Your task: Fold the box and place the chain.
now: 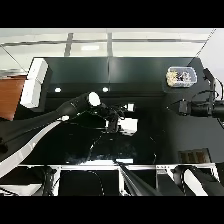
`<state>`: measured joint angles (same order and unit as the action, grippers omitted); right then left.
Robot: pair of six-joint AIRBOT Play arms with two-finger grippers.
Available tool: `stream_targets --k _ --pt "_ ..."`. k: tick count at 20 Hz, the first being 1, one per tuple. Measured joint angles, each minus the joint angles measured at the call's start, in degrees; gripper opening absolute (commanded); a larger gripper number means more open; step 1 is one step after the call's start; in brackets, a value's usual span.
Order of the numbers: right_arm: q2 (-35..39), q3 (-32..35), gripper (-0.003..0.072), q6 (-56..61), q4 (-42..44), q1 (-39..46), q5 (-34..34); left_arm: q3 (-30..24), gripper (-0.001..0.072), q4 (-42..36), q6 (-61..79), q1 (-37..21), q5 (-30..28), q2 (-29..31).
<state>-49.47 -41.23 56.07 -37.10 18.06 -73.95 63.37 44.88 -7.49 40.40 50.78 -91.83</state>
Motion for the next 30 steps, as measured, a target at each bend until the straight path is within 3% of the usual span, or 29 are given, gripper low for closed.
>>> stream_targets --k 5,9,12,15,18,21,23,30 --pt "0.0 0.0 0.001 0.0 0.0 0.0 0.9 1.4 0.0358 10.5 -21.0 -1.8 2.5 5.0" --pt "0.0 0.0 0.001 -0.1 0.0 0.0 1.2 -0.9 0.0358 22.9 -40.5 -10.4 12.1 14.0" --pt "0.0 0.0 0.001 -0.6 0.0 0.0 1.1 -7.6 0.0358 27.8 -46.5 -23.2 18.7 21.0" --pt "0.0 0.0 0.0011 -1.7 0.0 0.0 1.1 -14.1 0.0358 30.7 -50.4 -40.3 24.5 26.4" --pt "0.0 0.0 0.001 -2.3 0.0 0.0 1.5 -17.0 0.0358 35.0 -54.1 -56.0 26.6 30.6" --pt "0.0 0.0 0.001 -2.6 0.0 0.0 2.2 -18.1 0.0358 37.4 -55.8 -68.5 25.0 33.7" --pt "0.0 0.0 0.001 -2.7 0.0 0.0 2.7 -18.4 0.0358 37.9 -55.7 -73.5 21.5 34.9" --pt "0.0 0.0 0.001 -1.8 0.0 0.0 4.7 -19.0 0.0356 30.8 -48.9 -77.0 7.0 33.3"
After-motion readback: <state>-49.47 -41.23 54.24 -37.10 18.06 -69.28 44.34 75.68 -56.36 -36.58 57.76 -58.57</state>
